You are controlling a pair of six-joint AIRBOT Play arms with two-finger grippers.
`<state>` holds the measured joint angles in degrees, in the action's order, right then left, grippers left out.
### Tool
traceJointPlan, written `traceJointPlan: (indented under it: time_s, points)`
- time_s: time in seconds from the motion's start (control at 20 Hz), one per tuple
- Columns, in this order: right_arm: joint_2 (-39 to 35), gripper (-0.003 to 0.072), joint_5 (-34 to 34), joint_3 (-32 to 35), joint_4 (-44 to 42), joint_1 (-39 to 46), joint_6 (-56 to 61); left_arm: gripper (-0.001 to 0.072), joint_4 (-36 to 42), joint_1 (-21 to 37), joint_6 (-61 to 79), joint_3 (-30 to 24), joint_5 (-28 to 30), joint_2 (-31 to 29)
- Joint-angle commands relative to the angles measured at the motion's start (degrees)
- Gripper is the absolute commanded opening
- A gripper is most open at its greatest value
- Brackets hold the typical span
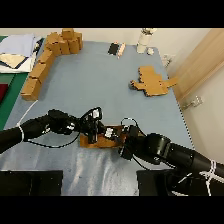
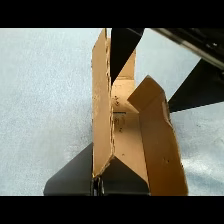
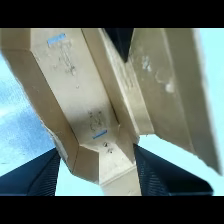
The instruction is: Fold the box.
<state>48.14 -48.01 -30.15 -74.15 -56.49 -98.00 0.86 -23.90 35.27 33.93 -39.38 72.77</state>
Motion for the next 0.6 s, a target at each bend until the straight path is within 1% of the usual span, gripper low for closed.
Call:
traceJointPlan:
  time_s: [0.0, 0.35, 0.55]
  points:
    - [-1.27, 0.0715, 2.58, 0.52, -3.28, 3.58, -7.28, 0.0011, 0.00, -0.04, 0.02, 0.02, -0.07, -0.02]
    - [-1.42, 0.0714, 1.70, 0.57, -2.32, 5.57, -9.14, 0.0012, 0.00, -0.04, 0.02, 0.02, -0.07, -0.02]
    - [-1.42, 0.0714, 3.87, 0.96, -1.14, 5.60, -11.58, 0.0012, 0.00, -0.04, 0.02, 0.02, -0.09, -0.02]
